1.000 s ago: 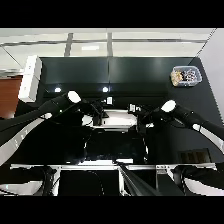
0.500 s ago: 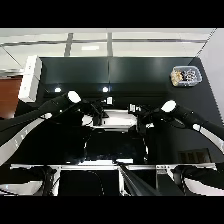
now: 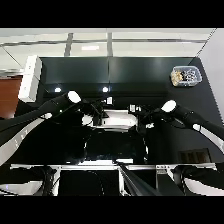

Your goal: Fold the box and place the chain.

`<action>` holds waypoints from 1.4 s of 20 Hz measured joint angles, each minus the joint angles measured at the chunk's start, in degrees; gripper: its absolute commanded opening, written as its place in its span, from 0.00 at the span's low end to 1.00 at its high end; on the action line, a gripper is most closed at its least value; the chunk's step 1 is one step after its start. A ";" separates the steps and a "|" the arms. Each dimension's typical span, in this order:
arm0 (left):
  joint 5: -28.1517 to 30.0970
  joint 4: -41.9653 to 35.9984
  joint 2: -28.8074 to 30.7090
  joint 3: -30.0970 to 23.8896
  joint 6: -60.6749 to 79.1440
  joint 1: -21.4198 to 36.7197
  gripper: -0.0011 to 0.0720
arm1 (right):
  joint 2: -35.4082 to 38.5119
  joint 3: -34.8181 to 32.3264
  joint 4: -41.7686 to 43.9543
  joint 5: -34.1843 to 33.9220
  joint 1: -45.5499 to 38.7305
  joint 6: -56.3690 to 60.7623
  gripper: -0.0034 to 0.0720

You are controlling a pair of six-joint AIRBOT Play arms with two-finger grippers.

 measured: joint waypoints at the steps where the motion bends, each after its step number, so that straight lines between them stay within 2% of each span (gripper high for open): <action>1: 0.00 0.00 0.00 0.00 0.00 0.00 0.05 | 0.11 0.00 -0.04 0.33 -0.31 0.02 0.88; 20: -0.04 -0.02 0.00 0.00 -0.02 0.00 0.05 | -0.07 -0.09 0.59 -2.47 0.81 0.00 0.87; 21: -0.04 -0.02 0.00 0.00 -0.02 0.00 0.05 | -0.07 -0.09 0.57 -2.43 0.76 0.00 0.83; 22: -0.07 -0.02 0.00 0.00 0.00 0.00 0.05 | -0.07 -0.09 0.55 -2.34 0.76 -0.02 0.70; 26: -0.13 0.00 0.00 0.04 0.04 0.00 0.06 | -0.09 -0.09 0.55 -2.14 0.70 0.02 0.70; 27: -0.35 0.04 -0.02 0.20 0.02 0.00 0.25 | -0.09 -0.09 0.52 -2.12 0.70 0.02 0.70; 28: -0.31 0.98 -0.02 0.31 -0.13 -0.02 0.50 | -0.07 -0.11 0.52 -2.05 0.70 0.02 0.70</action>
